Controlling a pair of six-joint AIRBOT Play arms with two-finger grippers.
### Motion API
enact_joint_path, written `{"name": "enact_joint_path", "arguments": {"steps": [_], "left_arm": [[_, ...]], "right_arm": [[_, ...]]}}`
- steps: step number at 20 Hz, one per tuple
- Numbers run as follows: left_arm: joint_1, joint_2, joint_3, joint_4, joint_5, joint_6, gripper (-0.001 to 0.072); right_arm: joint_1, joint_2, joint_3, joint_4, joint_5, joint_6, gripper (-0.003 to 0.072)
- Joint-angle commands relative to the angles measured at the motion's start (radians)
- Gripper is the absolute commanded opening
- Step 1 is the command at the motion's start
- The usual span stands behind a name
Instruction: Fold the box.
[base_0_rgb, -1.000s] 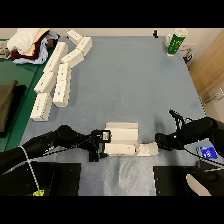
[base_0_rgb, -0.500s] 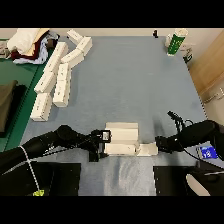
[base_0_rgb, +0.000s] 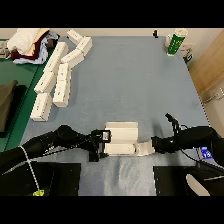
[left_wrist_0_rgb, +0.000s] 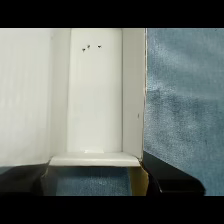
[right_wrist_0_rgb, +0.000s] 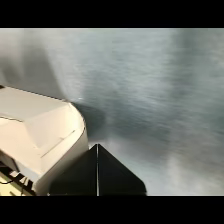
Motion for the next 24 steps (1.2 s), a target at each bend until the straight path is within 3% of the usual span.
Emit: {"name": "enact_joint_path", "arguments": {"steps": [1,2,3,4,6,7,8,11,13,17,21,22,24], "left_arm": [[0.000,0.000,0.001,0.000,0.000,0.000,0.0591],[0.000,0.000,0.001,0.000,0.000,0.000,0.0591],[0.000,0.000,0.001,0.000,0.000,0.000,0.0591],[0.000,0.000,0.001,0.000,0.000,0.000,0.0592],[0.000,0.000,0.001,0.000,0.000,0.000,0.0591],[0.000,0.000,0.001,0.000,0.000,0.000,0.0592],[0.000,0.000,0.001,0.000,0.000,0.000,0.0591],[0.000,0.000,0.001,0.000,0.000,0.000,0.0591],[0.000,0.000,0.001,0.000,0.000,0.000,0.0591],[0.000,0.000,0.001,0.000,0.000,0.000,0.0591],[0.000,0.000,0.001,0.000,0.000,0.000,0.0591],[0.000,0.000,0.001,0.001,0.000,0.000,0.0591],[0.000,0.000,0.001,0.000,0.000,0.000,0.0591]], "right_arm": [[0.000,0.033,0.040,0.062,-0.049,-0.024,0.0001],[0.000,0.046,0.061,0.065,-0.076,-0.024,0.0029],[0.000,0.053,0.077,0.069,-0.100,-0.023,0.0180],[0.000,0.058,0.085,0.076,-0.116,-0.023,0.0238],[0.005,0.059,0.087,0.090,-0.120,-0.024,0.0263],[0.018,0.055,0.087,0.094,-0.117,-0.024,0.0469],[0.039,0.054,0.087,0.098,-0.108,-0.024,0.0604],[0.127,0.033,0.083,0.092,-0.043,0.003,0.0604],[0.188,0.002,0.083,0.089,0.025,0.006,0.0552],[0.303,-0.063,0.122,0.053,0.123,0.051,0.0528],[0.430,-0.117,0.214,-0.215,0.147,0.335,0.0518],[0.468,-0.132,0.238,-0.270,0.147,0.397,0.0448],[0.565,-0.177,0.291,-0.366,0.148,0.517,0.0434]]}}
